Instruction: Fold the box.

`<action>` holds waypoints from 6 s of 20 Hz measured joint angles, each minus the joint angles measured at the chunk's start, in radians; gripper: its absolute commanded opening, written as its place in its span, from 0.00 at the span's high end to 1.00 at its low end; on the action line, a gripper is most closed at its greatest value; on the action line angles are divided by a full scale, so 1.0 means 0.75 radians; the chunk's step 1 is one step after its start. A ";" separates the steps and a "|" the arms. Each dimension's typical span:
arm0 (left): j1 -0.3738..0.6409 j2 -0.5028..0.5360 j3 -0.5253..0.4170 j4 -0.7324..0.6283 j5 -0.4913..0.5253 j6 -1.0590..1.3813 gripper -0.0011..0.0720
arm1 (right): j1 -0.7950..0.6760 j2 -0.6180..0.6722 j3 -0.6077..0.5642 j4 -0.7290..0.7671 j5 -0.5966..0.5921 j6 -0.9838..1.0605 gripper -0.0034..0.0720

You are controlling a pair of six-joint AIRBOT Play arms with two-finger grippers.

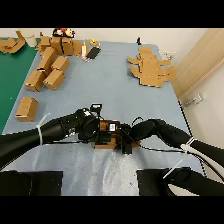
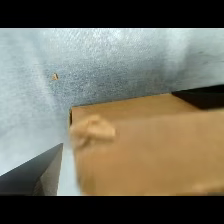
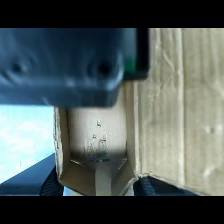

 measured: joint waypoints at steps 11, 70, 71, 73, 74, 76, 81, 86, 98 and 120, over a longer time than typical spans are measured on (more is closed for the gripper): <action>0.114 0.137 0.000 -0.027 -0.094 -0.003 0.19 | 0.000 0.000 0.000 0.000 0.000 0.001 0.40; 0.693 0.229 -0.631 -1.293 0.204 3.485 0.04 | 0.000 -0.001 0.000 -0.001 0.001 0.000 0.40; 0.680 0.220 -0.631 -1.293 0.218 3.488 0.04 | 0.000 -0.001 0.000 -0.001 0.001 0.001 0.40; 0.650 0.204 -0.632 -1.293 0.244 3.493 0.04 | 0.000 -0.001 0.000 -0.001 0.000 0.000 0.40; 0.635 0.197 -0.632 -1.295 0.264 3.496 0.04 | 0.000 -0.001 0.000 -0.001 0.001 0.000 0.40; 0.608 0.188 -0.632 -1.298 0.301 3.497 0.04 | 0.000 0.000 0.000 -0.001 0.001 0.000 0.40; 0.582 0.179 -0.632 -1.333 0.346 3.500 0.04 | 0.000 -0.001 0.000 -0.001 0.000 0.000 0.40; 0.548 0.170 -0.630 -1.351 0.370 3.501 0.04 | 0.000 -0.001 0.000 -0.001 0.000 0.000 0.40; 0.500 0.165 -0.628 -1.370 0.394 3.501 0.04 | 0.000 0.000 0.000 -0.001 0.001 0.000 0.40; 0.466 0.159 -0.626 -1.354 0.434 3.495 0.32 | 0.000 0.000 0.000 -0.002 0.000 0.001 0.40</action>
